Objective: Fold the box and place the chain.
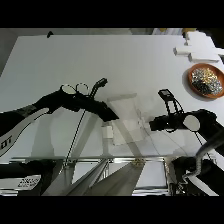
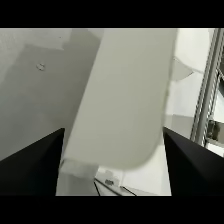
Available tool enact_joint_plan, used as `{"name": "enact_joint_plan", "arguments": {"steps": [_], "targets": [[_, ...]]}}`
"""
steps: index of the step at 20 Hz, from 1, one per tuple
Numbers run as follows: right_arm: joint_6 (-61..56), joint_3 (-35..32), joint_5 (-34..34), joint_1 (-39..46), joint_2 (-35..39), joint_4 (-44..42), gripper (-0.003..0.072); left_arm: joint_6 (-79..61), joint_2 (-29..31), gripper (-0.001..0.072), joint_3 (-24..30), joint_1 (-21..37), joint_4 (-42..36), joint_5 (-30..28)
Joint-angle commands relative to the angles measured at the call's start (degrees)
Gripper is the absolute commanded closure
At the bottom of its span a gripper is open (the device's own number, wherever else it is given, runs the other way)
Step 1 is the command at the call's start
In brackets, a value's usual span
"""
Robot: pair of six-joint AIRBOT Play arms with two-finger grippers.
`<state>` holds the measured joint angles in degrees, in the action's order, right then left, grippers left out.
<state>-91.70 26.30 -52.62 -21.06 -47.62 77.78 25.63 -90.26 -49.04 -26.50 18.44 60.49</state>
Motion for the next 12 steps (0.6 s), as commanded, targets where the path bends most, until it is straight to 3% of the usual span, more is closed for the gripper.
{"name": "enact_joint_plan", "arguments": {"steps": [1, 3, 5, 7, 9, 12], "targets": [[0.0, 0.0, 0.0, -0.1, 0.0, 0.0, 0.0669, -1.3, -1.8, 0.0145, 0.0, -1.6, -0.7, 0.0], [0.0, 0.0, -0.1, -0.1, 0.0, 0.0, 0.0669, -2.0, -1.6, 0.0342, 0.0, -0.7, -0.2, 0.9], [0.0, 0.0, -0.1, -0.1, 0.0, 0.0, 0.0669, -2.9, -1.6, 0.0452, 0.0, 1.0, 0.2, 2.5], [0.0, 0.0, -0.1, -0.1, 0.0, 0.0, 0.0669, -5.8, -1.6, 0.0621, 0.0, 2.6, 0.5, 4.7], [0.0, 0.0, -0.1, -0.1, 0.0, 0.0, 0.0669, -10.3, -1.6, 0.0705, 0.0, 3.4, 0.5, 6.3], [0.0, 0.0, -0.6, -0.1, 0.0, -0.3, 0.0669, -21.2, -1.6, 0.0704, 0.0, 2.8, 0.4, 6.0]]}}
